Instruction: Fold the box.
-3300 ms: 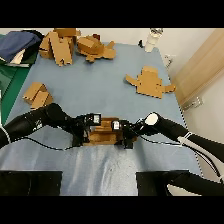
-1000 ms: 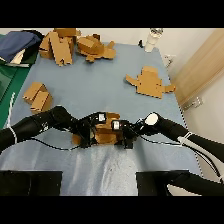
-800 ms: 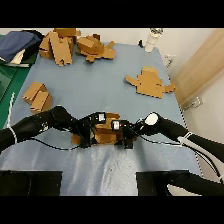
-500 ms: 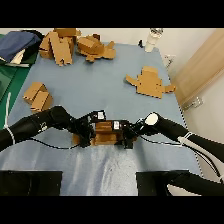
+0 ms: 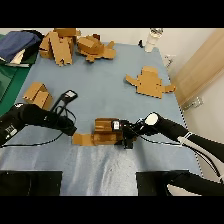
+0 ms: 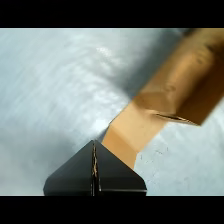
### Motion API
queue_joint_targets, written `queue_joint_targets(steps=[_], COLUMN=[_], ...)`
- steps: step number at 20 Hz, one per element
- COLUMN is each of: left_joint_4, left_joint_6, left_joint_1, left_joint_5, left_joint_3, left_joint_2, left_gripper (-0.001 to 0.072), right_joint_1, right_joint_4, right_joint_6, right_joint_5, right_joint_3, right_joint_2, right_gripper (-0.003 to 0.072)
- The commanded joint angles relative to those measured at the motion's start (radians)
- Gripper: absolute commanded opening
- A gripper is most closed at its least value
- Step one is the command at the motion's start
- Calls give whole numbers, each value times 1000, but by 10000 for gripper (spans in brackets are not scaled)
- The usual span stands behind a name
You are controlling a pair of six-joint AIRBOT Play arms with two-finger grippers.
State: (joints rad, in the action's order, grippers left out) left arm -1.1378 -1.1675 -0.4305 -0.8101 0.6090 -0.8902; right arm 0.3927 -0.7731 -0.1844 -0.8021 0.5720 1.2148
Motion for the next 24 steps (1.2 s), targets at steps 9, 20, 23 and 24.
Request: queue_joint_targets(steps=[9, 20, 23, 24], left_joint_4=[69, 248, 337, 360], left_joint_6=[-443, -360, -294, -278], left_joint_1=[-55, -162, -162, -162], left_joint_5=[71, 173, 171, 171], left_joint_3=[-114, -97, -97, -97], left_joint_2=[-104, -124, -115, -109], left_gripper=[11, 10, 11, 11], right_joint_1=[0, 0, 0, 0], right_joint_4=[0, 0, 0, 0], right_joint_6=[0, 0, 0, 0], right_joint_5=[-1, -1, 0, 0], right_joint_3=[0, 0, 0, 0], right_joint_2=[0, 0, 0, 0], right_gripper=[486, 486, 486, 486])
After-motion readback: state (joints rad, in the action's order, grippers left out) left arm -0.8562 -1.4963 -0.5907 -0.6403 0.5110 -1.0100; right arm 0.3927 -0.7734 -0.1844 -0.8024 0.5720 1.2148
